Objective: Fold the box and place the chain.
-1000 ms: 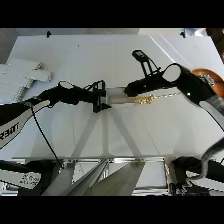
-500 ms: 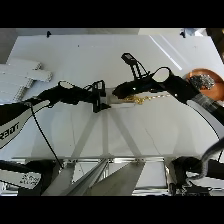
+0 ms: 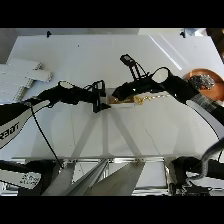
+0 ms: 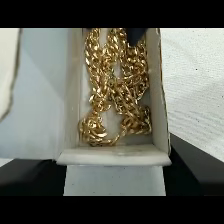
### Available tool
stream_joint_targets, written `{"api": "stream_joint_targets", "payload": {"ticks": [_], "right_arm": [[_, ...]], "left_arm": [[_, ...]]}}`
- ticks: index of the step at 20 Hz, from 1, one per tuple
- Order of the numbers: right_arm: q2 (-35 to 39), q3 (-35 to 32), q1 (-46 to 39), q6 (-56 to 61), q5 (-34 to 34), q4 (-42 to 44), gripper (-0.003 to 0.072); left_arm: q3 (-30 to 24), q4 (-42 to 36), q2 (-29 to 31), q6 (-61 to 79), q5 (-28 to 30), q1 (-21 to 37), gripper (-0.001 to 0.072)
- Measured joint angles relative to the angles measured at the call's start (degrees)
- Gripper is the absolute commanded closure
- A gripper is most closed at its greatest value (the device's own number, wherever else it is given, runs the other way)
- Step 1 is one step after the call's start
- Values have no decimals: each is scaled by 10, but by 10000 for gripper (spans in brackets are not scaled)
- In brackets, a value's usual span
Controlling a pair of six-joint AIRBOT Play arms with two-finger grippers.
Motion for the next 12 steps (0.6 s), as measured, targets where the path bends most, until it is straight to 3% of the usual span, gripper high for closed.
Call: {"api": "stream_joint_targets", "payload": {"ticks": [7,12], "right_arm": [[33,0,-43,-1,58,-55,422],[75,0,-95,-22,136,-197,421]], "left_arm": [[0,0,0,0,1,0,316],[0,0,0,0,0,0,316]]}}
